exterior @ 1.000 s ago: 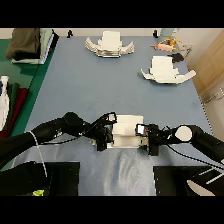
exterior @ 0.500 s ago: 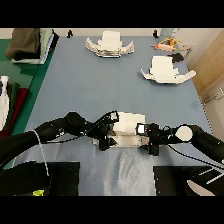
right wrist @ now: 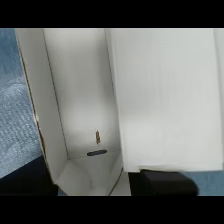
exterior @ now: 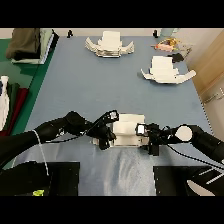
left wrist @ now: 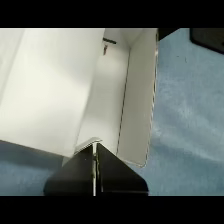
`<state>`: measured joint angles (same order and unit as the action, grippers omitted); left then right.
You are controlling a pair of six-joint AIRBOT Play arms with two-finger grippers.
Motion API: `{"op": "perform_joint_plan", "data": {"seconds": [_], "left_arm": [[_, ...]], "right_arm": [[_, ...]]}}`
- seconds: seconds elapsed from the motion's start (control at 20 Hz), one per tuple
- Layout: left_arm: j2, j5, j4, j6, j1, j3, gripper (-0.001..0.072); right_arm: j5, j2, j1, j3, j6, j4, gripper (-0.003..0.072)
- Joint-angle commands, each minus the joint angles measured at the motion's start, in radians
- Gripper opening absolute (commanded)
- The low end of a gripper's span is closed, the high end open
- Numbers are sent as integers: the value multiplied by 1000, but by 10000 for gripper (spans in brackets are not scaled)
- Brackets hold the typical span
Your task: Fold the box.
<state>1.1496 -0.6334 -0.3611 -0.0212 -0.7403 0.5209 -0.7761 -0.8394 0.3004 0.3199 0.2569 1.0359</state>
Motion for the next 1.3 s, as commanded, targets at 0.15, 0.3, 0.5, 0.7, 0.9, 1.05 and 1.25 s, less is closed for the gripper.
{"op": "perform_joint_plan", "data": {"seconds": [0.15, 0.3, 0.5, 0.7, 0.9, 1.05, 1.25], "left_arm": [[-140, -25, -394, -401, 0, 0, 15], [-289, -72, -625, -827, 8, 0, 16], [-478, -186, -898, -1490, 100, -1, 16], [-505, -328, -929, -1823, 257, -42, 16], [-434, -198, -787, -1819, 202, -116, 16], [-327, -60, -755, -1827, 84, -124, 16], [-206, 95, -628, -1822, -20, -119, 16]], "right_arm": [[-1, -1, 1, 1, 4, -3, 446], [-1, -1, 1, 1, 4, -3, 446], [-1, -1, 1, 1, 4, -3, 446], [-1, -1, 1, 1, 4, -3, 446], [-1, -1, 1, 1, 4, -3, 445], [-1, -1, 1, 1, 4, -3, 446], [-1, -1, 1, 1, 4, -3, 445]]}}
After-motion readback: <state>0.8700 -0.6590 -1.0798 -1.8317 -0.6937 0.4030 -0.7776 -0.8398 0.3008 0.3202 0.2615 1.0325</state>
